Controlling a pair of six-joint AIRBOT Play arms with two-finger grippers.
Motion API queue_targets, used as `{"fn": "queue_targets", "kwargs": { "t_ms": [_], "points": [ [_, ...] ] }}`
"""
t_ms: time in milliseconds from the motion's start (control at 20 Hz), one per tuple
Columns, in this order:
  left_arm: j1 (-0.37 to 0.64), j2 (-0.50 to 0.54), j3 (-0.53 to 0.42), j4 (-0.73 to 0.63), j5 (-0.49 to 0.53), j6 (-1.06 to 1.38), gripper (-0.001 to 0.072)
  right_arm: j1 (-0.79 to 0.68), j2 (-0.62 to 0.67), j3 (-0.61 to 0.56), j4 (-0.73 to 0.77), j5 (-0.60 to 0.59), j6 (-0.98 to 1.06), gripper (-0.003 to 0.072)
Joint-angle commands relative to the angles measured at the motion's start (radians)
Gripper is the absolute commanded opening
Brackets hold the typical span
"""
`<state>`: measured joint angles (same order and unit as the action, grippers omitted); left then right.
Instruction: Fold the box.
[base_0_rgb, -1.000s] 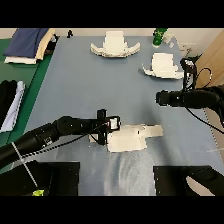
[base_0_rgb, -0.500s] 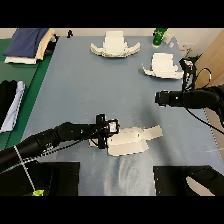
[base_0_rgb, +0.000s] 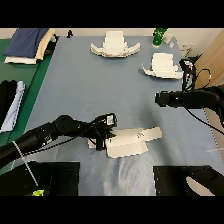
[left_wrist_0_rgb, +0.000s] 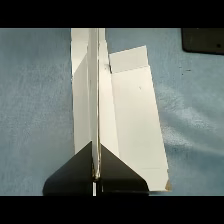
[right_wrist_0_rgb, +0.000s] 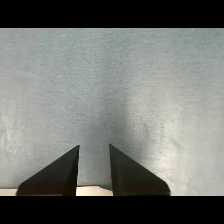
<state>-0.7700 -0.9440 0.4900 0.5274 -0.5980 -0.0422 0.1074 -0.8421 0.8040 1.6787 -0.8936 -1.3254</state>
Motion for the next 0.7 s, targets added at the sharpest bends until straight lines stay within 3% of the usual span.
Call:
{"fn": "queue_targets", "kwargs": {
  "t_ms": [0,350,650],
  "points": [
    [0.091,0.0,0.032,-0.001,-0.127,-0.01,0.0014,0.001,0.0,0.001,0.002,-0.002,0.0,0.0281],
    [0.129,-0.059,0.041,0.0,-0.223,0.033,0.0014,0.001,0.0,0.001,0.003,-0.002,0.0,0.0281],
    [0.13,-0.059,0.079,0.0,-0.224,0.058,0.0014,0.001,0.0,0.001,0.006,-0.002,0.0,0.0281]
  ]
}}
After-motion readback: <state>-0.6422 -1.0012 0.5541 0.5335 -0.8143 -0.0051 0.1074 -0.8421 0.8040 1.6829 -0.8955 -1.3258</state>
